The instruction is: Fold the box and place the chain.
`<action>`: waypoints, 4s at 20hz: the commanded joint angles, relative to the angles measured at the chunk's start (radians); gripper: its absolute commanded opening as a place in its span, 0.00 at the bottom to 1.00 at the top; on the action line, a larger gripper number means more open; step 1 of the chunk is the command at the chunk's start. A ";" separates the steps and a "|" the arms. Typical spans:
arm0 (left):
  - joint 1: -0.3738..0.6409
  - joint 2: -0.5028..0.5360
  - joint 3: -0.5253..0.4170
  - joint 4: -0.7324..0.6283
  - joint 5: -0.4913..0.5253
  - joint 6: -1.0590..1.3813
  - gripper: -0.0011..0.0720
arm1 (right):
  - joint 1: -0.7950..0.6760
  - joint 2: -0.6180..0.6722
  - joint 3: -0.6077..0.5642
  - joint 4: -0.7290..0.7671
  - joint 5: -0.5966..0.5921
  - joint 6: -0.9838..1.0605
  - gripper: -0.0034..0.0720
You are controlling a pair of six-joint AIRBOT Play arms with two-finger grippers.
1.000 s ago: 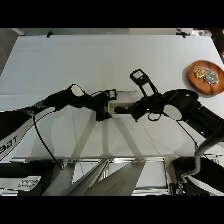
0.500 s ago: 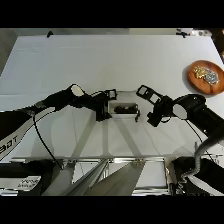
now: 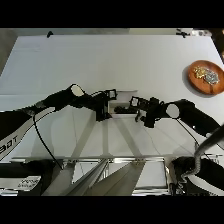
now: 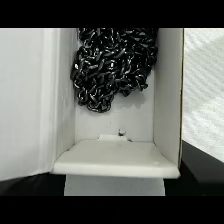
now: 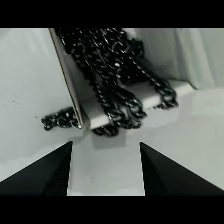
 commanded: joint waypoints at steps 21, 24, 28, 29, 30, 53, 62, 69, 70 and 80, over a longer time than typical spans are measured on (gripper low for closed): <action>0.000 0.001 0.000 0.000 0.000 0.000 0.50 | -0.001 -0.063 -0.002 0.074 0.131 0.003 0.06; 0.000 0.001 0.000 0.000 0.000 0.000 0.50 | -0.001 -0.004 -0.002 0.031 0.188 0.045 0.06; 0.000 0.001 0.000 0.000 0.000 0.000 0.50 | -0.001 0.124 -0.002 0.027 0.223 0.122 0.06; 0.000 0.001 0.000 0.000 0.000 0.000 0.50 | -0.001 0.161 -0.002 0.035 0.213 0.150 0.06; 0.000 0.001 0.000 0.000 0.000 0.000 0.50 | -0.001 0.195 -0.002 0.044 0.196 0.172 0.06; 0.000 0.001 0.000 0.000 0.000 0.000 0.50 | 0.060 0.107 -0.002 0.473 -0.215 0.156 0.33; 0.000 0.001 0.000 0.000 0.000 0.000 0.50 | -0.090 0.199 -0.002 0.413 -0.061 0.233 0.43; 0.000 0.001 0.000 0.000 0.000 0.000 0.50 | -0.398 0.188 -0.002 0.420 0.149 0.530 0.36; 0.000 0.001 0.000 0.000 0.000 0.000 0.50 | -0.406 0.177 -0.002 0.412 0.142 0.491 0.36; 0.000 0.001 0.000 0.000 0.000 0.000 0.50 | -0.137 0.074 -0.002 0.208 -0.090 -0.514 0.60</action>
